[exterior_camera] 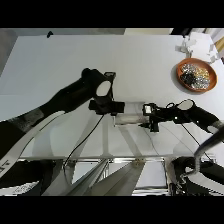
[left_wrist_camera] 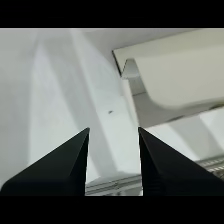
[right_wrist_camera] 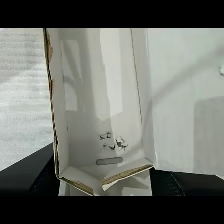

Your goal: Fold the box and place the chain.

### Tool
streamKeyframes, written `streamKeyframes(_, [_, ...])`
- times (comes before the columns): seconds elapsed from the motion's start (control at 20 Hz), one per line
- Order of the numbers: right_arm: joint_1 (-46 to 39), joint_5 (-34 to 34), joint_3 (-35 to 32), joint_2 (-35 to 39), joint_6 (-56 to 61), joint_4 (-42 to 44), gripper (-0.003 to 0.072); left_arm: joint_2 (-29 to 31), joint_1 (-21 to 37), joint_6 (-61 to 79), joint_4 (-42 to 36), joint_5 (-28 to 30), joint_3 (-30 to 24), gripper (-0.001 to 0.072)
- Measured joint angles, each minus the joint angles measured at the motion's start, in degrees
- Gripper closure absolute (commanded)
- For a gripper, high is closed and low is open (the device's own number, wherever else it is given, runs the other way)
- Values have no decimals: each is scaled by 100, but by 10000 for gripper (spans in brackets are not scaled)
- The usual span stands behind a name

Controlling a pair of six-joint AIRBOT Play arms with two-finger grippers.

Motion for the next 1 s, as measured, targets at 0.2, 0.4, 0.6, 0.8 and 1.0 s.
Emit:
streamKeyframes(0.2, [0,0,0,0,0,0,274,516,317,2356,-133,-474,-125,178])
streamKeyframes(0.4, [0,0,0,0,0,-2,274,824,592,5482,-717,-280,-772,15])
streamKeyframes(0.6, [0,-2,0,0,-2,-2,274,896,916,8157,-1600,850,-1871,13])
streamKeyframes(0.8, [0,-2,0,0,-2,-2,274,721,1340,10048,-2516,1792,-2601,12])
streamKeyframes(1.0, [0,-2,0,0,-2,-2,274,354,1576,11169,-3067,2304,-2822,11])
